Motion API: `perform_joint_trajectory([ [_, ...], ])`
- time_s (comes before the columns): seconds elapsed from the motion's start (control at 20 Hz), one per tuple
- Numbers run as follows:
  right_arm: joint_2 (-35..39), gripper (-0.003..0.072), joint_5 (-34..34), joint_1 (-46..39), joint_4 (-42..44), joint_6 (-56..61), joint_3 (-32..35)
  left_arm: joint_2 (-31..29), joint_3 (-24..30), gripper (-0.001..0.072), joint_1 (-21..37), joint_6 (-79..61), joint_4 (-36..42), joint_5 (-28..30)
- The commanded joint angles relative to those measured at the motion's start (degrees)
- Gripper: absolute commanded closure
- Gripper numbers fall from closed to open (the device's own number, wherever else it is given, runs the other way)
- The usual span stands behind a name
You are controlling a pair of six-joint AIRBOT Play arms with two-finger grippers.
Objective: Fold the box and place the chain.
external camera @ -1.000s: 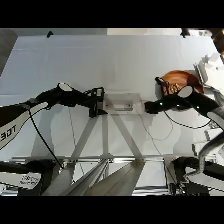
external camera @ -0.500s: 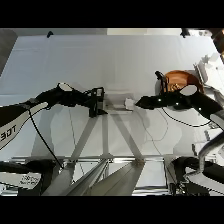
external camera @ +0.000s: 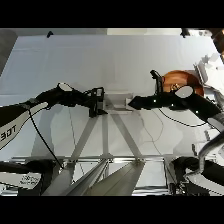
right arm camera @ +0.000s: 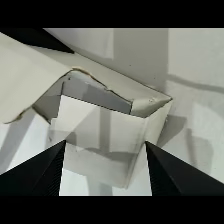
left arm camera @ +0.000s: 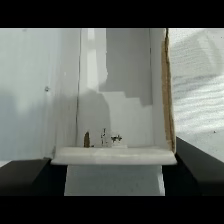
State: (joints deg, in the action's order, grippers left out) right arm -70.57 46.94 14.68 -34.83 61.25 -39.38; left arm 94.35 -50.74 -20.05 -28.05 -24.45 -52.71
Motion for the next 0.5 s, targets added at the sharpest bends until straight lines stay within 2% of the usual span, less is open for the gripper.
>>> perform_joint_trajectory([
  [0.0,0.07,0.0128,-2.49,2.69,-4.59,5.42,0.00,0.00,0.02,0.0452,-0.04,-0.02,-0.02,0.02],
  [0.2,0.07,0.0129,-3.72,4.63,-10.38,11.52,-0.02,0.00,0.02,0.0452,-0.04,-0.02,-0.02,0.02],
  [0.45,0.02,0.0151,-9.20,7.34,-10.05,15.34,-0.02,0.00,0.02,0.0452,-0.04,-0.02,0.00,0.02],
])
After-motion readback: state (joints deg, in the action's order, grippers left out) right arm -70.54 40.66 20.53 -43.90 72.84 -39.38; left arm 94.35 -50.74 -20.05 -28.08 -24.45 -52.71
